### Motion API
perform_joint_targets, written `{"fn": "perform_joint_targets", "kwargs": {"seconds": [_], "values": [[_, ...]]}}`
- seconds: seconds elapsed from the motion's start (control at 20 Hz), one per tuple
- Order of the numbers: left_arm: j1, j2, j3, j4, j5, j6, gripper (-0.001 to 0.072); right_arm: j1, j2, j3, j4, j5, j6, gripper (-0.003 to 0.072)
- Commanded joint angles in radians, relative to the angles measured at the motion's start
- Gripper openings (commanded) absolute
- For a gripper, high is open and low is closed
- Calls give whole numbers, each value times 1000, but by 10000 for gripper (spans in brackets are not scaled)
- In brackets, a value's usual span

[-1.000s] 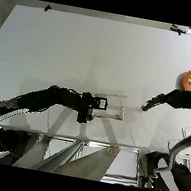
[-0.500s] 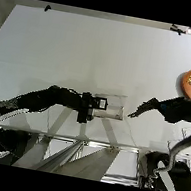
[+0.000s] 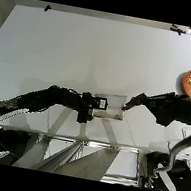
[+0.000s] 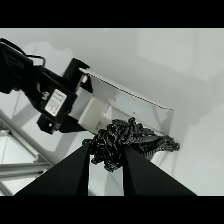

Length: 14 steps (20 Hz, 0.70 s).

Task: Fold the box and place the chain.

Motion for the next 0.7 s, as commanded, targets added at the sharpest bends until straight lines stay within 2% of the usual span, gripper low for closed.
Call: {"fn": "perform_joint_targets", "kwargs": {"seconds": [0.0,0.45,0.65], "values": [[0,1,1,0,0,0,13,35,1,0,24,-27,10,10],[0,1,1,0,0,0,13,104,1,0,21,-82,18,10],[0,1,1,0,0,0,13,120,1,-1,-67,-74,47,10]]}}
